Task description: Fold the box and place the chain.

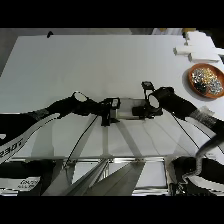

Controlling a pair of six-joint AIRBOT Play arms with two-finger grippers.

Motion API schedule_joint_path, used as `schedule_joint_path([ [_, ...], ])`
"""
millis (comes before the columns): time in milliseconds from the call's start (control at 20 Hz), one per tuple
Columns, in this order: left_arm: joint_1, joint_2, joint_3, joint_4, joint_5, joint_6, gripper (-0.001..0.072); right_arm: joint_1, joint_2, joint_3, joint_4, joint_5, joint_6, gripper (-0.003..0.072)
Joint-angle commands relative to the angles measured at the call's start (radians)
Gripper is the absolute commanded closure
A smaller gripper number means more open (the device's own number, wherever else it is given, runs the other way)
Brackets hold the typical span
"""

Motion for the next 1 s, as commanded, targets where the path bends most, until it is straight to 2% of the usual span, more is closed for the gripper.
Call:
schedule_joint_path([
  [0, 0.0, 0.0, 0.0, 0.0, 0.0, 0.0, 0.067, 0.003, -0.008, 0.0, -0.003, -0.01, 0.0, 0.0493],
  [200, 0.0, 0.0, 0.0, 0.0, 0.0, 0.0, 0.067, 0.004, -0.008, -0.002, -0.004, -0.008, -0.001, 0.0537],
  [250, 0.0, 0.0, 0.0, 0.0, 0.0, 0.0, 0.067, 0.004, -0.008, -0.002, -0.005, -0.007, -0.001, 0.0566],
  [300, 0.0, 0.0, 0.0, 0.0, 0.0, 0.0, 0.067, 0.004, -0.008, -0.002, -0.004, -0.007, -0.002, 0.0641],
  [450, 0.0, 0.0, 0.0, 0.0, 0.0, 0.0, 0.067, 0.004, -0.008, -0.002, -0.005, -0.003, -0.004, 0.0673],
  [600, 0.0, 0.0, 0.0, 0.0, 0.0, 0.0, 0.067, 0.004, -0.007, -0.002, -0.005, -0.002, -0.005, 0.0673],
  [650, 0.0, 0.0, 0.0, 0.0, 0.0, 0.0, 0.067, 0.004, -0.005, -0.002, -0.005, -0.004, -0.005, 0.0664],
  [750, 0.0, 0.0, 0.0, 0.0, 0.0, 0.0, 0.067, 0.004, 0.018, -0.002, -0.013, -0.011, -0.022, 0.0448],
  [800, 0.0, 0.0, 0.0, 0.0, 0.0, 0.0, 0.067, 0.004, 0.04, -0.002, -0.021, -0.013, -0.054, 0.0411],
  [950, 0.0, 0.0, 0.0, 0.0, 0.0, 0.0, 0.067, 0.003, 0.149, -0.001, -0.042, 0.047, -0.206, 0.0408],
])
